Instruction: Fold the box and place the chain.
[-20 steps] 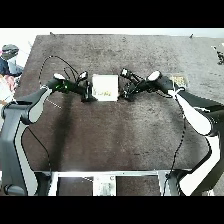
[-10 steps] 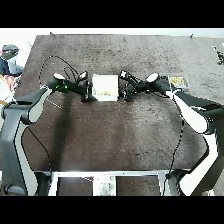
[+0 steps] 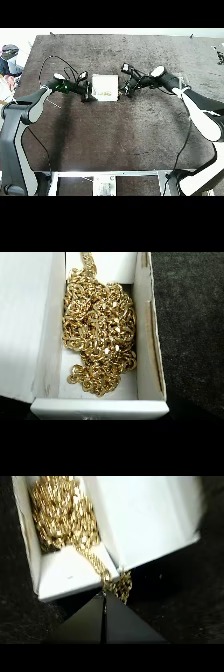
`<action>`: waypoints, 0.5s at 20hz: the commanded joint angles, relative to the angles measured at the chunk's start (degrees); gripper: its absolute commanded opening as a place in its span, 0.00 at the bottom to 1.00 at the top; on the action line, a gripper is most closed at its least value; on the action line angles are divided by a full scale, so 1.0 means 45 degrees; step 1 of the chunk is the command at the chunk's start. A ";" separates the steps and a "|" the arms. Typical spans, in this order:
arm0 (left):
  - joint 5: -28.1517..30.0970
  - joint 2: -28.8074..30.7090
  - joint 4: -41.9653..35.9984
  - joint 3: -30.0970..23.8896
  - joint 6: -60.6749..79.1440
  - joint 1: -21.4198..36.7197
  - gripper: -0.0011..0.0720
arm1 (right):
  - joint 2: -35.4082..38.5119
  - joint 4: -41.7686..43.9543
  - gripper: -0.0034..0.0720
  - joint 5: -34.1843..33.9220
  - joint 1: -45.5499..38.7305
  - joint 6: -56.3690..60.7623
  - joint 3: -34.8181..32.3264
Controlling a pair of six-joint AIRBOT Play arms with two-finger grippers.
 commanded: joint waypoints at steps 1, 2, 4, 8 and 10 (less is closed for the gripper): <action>0.0005 0.0010 0.0000 -0.0005 0.0005 -0.0005 0.73 | 0.1452 0.0058 0.05 0.0282 0.0078 0.0816 0.0010; 0.0005 0.0010 0.0000 -0.0005 0.0005 -0.0005 0.72 | 0.1763 0.0398 0.05 0.0175 0.0112 0.0816 0.0010; 0.0005 0.0010 0.0000 -0.0005 0.0005 -0.0005 0.72 | 0.2191 0.0947 0.05 0.0034 0.0321 0.0845 0.0010; 0.0005 0.0010 0.0000 -0.0005 0.0005 -0.0005 0.73 | 0.1583 -0.1287 0.50 -0.0801 0.0321 0.2832 -0.0019; 0.0005 0.0010 0.0000 -0.0005 0.0005 -0.0005 0.73 | 0.0758 -0.1749 0.50 -0.0636 0.0102 0.2812 -0.0019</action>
